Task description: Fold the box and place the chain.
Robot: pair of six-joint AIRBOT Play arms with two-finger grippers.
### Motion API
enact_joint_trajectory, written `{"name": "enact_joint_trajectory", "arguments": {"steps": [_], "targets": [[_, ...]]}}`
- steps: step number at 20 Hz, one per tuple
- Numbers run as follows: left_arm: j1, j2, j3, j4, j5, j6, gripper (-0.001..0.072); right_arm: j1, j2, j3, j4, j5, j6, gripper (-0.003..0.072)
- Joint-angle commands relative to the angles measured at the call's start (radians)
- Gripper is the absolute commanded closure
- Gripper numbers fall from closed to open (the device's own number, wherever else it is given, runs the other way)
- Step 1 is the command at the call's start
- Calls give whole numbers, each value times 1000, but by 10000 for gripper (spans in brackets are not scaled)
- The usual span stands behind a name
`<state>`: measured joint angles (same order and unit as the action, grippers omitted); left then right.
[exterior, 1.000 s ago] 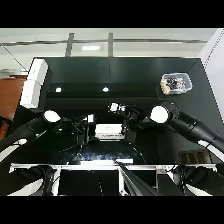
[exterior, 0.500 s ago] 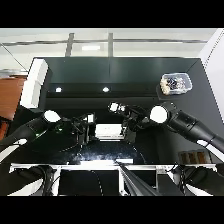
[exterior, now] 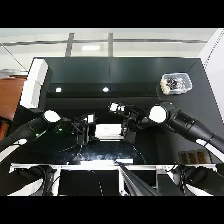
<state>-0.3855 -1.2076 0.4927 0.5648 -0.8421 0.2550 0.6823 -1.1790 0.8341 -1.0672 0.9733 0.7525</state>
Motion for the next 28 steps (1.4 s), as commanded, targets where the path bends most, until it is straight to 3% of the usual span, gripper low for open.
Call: {"name": "enact_joint_trajectory", "arguments": {"steps": [1, 27, 28], "targets": [[0, -1, 0, 0, 0, -1, 267, -3, 17, 1, -9, 10, 7, 309], [0, -1, 0, 0, 1, -1, 266, -18, 97, 3, 23, 15, 113, 311], [0, -1, 0, 0, 1, -1, 267, -27, 109, 3, 31, 8, 162, 374]]}}
